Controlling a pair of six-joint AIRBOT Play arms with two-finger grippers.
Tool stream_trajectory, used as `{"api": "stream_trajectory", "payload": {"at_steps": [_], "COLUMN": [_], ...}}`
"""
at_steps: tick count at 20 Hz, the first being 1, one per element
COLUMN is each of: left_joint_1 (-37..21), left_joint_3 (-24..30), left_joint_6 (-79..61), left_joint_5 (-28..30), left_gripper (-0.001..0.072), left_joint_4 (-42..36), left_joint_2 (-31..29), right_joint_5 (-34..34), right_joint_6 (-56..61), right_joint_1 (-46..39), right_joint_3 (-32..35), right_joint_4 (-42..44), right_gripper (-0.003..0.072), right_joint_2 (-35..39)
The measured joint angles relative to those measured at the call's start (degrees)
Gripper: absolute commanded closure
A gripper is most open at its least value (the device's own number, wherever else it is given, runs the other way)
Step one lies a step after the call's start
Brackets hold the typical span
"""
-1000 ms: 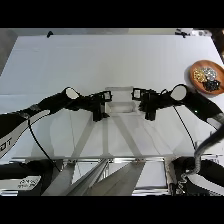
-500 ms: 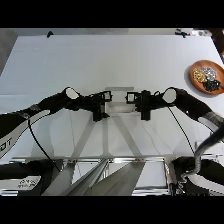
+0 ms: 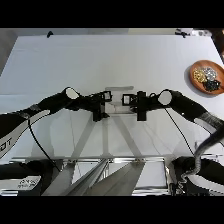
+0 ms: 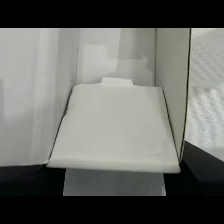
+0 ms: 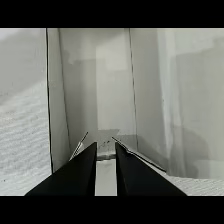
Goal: Fold the box and place the chain.
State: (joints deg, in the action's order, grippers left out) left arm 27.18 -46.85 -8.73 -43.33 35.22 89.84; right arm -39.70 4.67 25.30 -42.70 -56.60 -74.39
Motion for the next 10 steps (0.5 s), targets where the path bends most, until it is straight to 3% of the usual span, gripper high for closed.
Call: {"api": "stream_trajectory", "payload": {"at_steps": [1, 2, 7, 8, 9, 10], "left_joint_1": [0.0, 0.0, 0.0, 0.0, 0.0, 0.0], "left_joint_3": [0.0, 0.0, 0.0, 0.0, 0.0, 0.0], "left_joint_6": [0.0, 0.0, 0.0, 0.0, 0.1, 0.1], "left_joint_5": [0.0, 0.0, 0.0, 0.0, 0.0, 0.0], "left_gripper": [0.0201, 0.0201, 0.0201, 0.0201, 0.0201, 0.0201], "left_joint_4": [0.0, 0.0, 0.0, 0.0, 0.0, 0.0], "left_joint_2": [0.0, 0.0, 0.0, 0.0, 0.0, 0.0], "right_joint_5": [0.0, 0.2, 0.7, 1.0, 1.2, 1.5], "right_joint_6": [0.0, 0.0, 0.0, 0.0, -0.1, 0.0], "right_joint_1": [0.0, 0.0, 0.0, 0.0, 0.0, 0.0], "right_joint_3": [0.0, 0.0, 0.0, 0.0, 0.0, 0.0], "right_joint_4": [0.1, 0.2, 0.4, 0.4, 0.4, 0.2], "right_gripper": [0.0283, 0.0219, 0.0223, 0.0265, 0.0371, 0.054], "right_joint_2": [0.0, 0.0, 0.0, 0.0, 0.0, 0.1]}}
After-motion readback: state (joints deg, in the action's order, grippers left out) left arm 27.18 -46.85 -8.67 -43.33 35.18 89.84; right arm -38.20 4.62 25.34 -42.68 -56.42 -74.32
